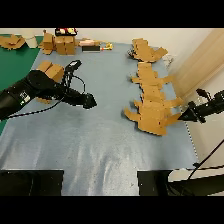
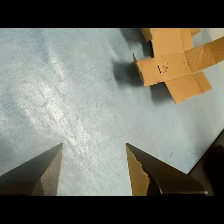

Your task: Fold the box.

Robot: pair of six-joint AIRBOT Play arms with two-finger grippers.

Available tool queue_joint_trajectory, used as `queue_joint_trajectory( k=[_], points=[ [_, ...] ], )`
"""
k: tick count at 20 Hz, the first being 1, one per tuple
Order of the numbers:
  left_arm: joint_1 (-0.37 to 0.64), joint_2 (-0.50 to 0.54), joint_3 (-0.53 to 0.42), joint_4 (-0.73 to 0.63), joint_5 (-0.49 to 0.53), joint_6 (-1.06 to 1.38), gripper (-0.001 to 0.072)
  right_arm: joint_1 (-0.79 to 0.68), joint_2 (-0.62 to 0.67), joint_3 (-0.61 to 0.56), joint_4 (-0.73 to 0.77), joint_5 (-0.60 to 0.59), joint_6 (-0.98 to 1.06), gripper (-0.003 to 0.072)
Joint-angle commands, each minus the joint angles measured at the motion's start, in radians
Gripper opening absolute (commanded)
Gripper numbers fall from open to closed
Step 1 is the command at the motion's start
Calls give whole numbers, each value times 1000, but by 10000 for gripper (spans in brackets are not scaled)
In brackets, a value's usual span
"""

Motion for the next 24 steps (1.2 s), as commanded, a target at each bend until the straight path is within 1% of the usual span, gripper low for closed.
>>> queue_joint_trajectory(
  k=[1,2,5,6,9,11,14,17,18,20,24],
  points=[
    [0,0,0,0,-5,0,590,58,106,-56,45,23,44,5],
    [0,0,0,0,-11,0,589,76,134,-79,44,27,59,5],
    [0,0,0,2,-69,2,590,130,223,-158,33,21,101,5],
    [0,0,0,3,-89,4,590,153,253,-193,3,10,126,5],
    [0,0,-1,4,-123,6,590,217,331,-310,-158,-1,202,5],
    [0,0,0,4,-135,11,589,229,380,-378,-208,16,225,5],
    [0,0,-1,5,-135,11,589,241,453,-473,-187,84,227,5],
    [0,0,0,4,-134,11,590,251,482,-577,-184,139,228,8],
    [0,0,-1,5,-134,11,590,250,481,-607,-185,168,228,29],
    [0,0,0,4,-134,11,590,250,478,-642,-182,235,234,241],
    [0,0,0,4,-133,11,590,250,477,-649,-179,306,235,240]
  ],
)
